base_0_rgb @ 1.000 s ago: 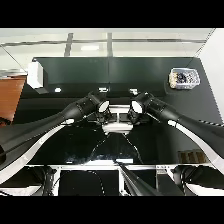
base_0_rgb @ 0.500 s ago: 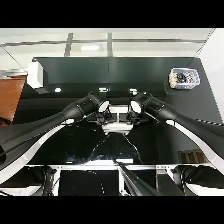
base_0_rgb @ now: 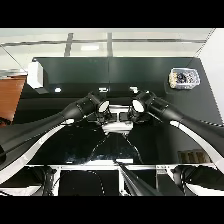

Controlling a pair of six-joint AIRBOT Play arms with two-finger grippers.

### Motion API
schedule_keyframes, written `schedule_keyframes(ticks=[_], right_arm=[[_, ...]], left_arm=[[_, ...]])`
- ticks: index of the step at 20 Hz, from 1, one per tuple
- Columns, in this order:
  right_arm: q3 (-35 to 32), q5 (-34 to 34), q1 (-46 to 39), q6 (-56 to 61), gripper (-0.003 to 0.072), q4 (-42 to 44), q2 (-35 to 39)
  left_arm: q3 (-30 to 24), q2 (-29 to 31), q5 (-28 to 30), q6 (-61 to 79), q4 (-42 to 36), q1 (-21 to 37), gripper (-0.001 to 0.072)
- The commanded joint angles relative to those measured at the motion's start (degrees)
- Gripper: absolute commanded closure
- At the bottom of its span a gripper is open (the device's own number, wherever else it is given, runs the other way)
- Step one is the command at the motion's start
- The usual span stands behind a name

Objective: Fold the box and place the chain.

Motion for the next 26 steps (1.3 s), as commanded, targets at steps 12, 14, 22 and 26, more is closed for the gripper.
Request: schedule_keyframes(ticks=[12,14,22,26], right_arm=[[-4.72,-12.7,-22.08,1.53,-0.0034,-44.54,21.77],[-5.4,-21.35,-32.41,3.61,-0.0034,-35.54,18.32],[22.47,-17.05,-48.06,-11.28,-0.0034,-12.07,-12.85],[36.11,-5.51,-48.92,-14.03,0.0072,-8.57,-24.81]], left_arm=[[0.04,0.0,0.17,-0.07,0.07,0.15,0.0683],[0.04,0.0,0.17,-0.07,0.09,0.28,0.0682],[0.04,0.0,0.15,-0.07,0.22,0.28,0.0683],[0.04,0.0,0.15,-0.07,0.22,0.28,0.0682]])
